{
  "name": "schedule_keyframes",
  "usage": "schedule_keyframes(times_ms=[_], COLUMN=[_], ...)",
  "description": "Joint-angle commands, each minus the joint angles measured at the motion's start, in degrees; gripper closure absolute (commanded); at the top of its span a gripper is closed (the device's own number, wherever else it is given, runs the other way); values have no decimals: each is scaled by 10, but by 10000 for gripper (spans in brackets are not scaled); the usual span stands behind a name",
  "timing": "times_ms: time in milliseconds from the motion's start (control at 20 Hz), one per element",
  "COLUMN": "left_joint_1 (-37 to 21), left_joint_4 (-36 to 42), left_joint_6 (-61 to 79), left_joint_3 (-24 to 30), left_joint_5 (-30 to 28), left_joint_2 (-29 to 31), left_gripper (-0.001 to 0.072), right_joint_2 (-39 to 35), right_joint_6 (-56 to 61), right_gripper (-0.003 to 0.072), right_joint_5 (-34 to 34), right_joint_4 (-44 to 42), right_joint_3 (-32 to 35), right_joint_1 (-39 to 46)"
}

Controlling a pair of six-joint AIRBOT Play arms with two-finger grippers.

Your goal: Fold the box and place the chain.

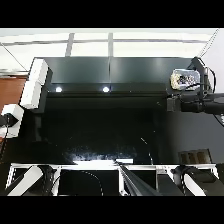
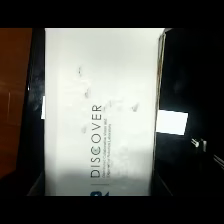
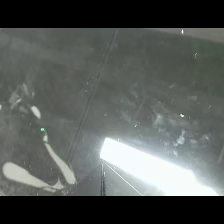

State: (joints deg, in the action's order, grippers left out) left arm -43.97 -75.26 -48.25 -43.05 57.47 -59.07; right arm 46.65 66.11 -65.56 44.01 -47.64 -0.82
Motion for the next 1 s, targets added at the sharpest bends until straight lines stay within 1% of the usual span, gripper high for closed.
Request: schedule_keyframes(times_ms=[0,150,300,500,600,750,800,850,900,950], left_joint_1=[22,39,39,43,54,64,65,66,66,66], left_joint_4=[19,20,31,68,67,65,68,67,67,67], left_joint_6=[25,35,35,57,64,64,64,62,60,54], left_joint_3=[-1,-1,-1,-1,-1,-1,-1,-1,-2,-3], left_joint_5=[-27,-22,-21,-25,-42,-92,-104,-109,-109,-97], left_joint_2=[-33,-46,-56,-71,-76,-76,-76,-76,-76,-75], left_gripper=[416,417,417,417,417,411,306,109,0,-1], right_joint_2=[0,0,0,0,0,0,0,0,0,0], right_joint_6=[15,14,14,15,15,25,25,25,25,25], right_gripper=[671,671,671,671,671,671,671,671,671,670], right_joint_5=[15,14,16,23,28,28,26,26,26,26], right_joint_4=[0,0,0,0,0,0,0,0,0,0], right_joint_3=[0,0,0,0,0,0,0,0,0,0], right_joint_1=[0,0,0,0,0,0,0,0,0,0])
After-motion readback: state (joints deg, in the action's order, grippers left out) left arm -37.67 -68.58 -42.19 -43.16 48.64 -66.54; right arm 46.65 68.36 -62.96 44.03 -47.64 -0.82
